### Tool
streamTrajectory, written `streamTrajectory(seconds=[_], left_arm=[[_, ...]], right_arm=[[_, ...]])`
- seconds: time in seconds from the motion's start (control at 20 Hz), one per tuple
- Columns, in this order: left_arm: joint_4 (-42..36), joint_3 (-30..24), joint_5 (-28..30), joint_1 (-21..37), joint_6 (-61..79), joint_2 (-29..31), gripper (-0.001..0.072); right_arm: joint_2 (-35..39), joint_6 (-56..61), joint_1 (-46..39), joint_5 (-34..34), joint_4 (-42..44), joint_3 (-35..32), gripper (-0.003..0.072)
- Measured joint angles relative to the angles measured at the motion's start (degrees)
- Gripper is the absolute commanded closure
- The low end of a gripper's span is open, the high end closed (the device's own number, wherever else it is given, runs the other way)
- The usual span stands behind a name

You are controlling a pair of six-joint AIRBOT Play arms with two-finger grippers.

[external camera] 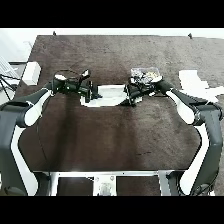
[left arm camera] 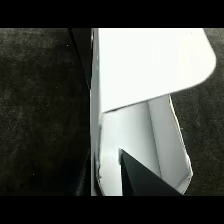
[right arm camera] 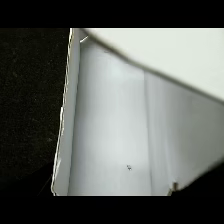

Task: Fold the box and place the chain.

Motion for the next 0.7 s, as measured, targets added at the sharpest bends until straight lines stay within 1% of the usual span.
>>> streamTrajectory(seconds=[0.05,0.3,0.45,0.5,0.55,0.6,0.7], left_arm=[[0.00,0.04,-0.52,0.07,0.17,0.07,0.0310],[0.00,1.70,-4.09,2.40,0.55,0.13,0.0310],[-0.20,4.11,-8.44,5.20,0.02,0.13,0.0312],[-0.57,5.14,-10.45,6.27,-0.55,0.13,0.0434],[-1.31,6.10,-12.72,7.21,-0.98,0.13,0.0633],[-2.29,7.15,-15.28,7.91,-1.38,0.13,0.0692],[-4.79,9.57,-21.22,8.59,-2.12,0.15,0.0696]], right_arm=[[0.00,0.00,0.00,0.00,-0.04,0.00,0.0238],[0.00,0.00,0.00,0.09,-0.09,0.00,0.0238],[0.00,0.00,0.00,0.09,-0.11,0.00,0.0238],[0.00,0.02,0.00,0.09,-0.11,0.00,0.0238],[0.00,0.02,0.00,0.09,-0.11,0.00,0.0238],[0.02,0.02,0.00,0.09,-0.11,0.00,0.0238],[0.00,0.02,0.00,0.09,-0.11,0.00,0.0238]])
